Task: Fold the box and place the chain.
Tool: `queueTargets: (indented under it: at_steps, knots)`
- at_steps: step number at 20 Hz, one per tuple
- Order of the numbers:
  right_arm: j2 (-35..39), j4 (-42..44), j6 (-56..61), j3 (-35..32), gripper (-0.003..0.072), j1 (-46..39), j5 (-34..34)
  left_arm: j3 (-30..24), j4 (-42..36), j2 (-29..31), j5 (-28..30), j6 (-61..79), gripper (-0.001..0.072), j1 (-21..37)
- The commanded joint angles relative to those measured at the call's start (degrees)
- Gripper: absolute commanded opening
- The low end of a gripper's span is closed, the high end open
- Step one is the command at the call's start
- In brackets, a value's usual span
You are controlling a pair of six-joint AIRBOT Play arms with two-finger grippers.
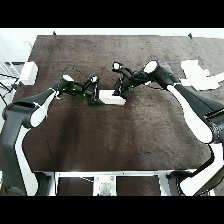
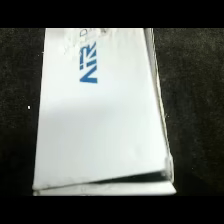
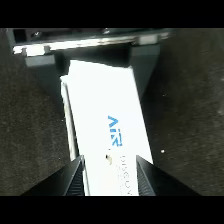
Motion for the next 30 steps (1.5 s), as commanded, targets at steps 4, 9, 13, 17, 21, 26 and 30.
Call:
queueTargets:
  at_steps: [4,9,13,17,21,26,30]
  knots:
    - [0.00,3.21,-0.66,-3.37,0.0367,0.68,0.46,0.00,0.02,-0.02,-0.04,-0.02,0.0474,-0.04]
    - [0.00,9.05,-5.14,-6.01,0.0368,-0.81,0.81,0.00,0.02,-0.02,-0.07,-0.02,0.0474,-0.04]
    - [-0.07,15.13,-9.11,-7.23,0.0382,-3.80,2.84,0.00,0.02,-0.02,-0.04,-0.02,0.0474,-0.04]
    - [-0.07,16.70,-9.86,-7.63,0.0442,-4.87,6.32,0.00,0.02,-0.02,-0.04,-0.02,0.0474,-0.04]
    - [-0.04,19.56,-10.93,-7.61,0.0502,-4.87,7.30,0.00,0.02,-0.02,-0.04,-0.02,0.0474,-0.04]
    - [-0.66,20.74,-10.60,-7.63,0.0015,-5.09,6.91,0.00,0.02,-0.02,-0.04,-0.02,0.0474,-0.04]
    - [-3.63,19.58,-7.41,-7.63,0.0014,-5.29,5.16,0.00,0.02,-0.02,-0.02,-0.02,0.0474,-0.04]
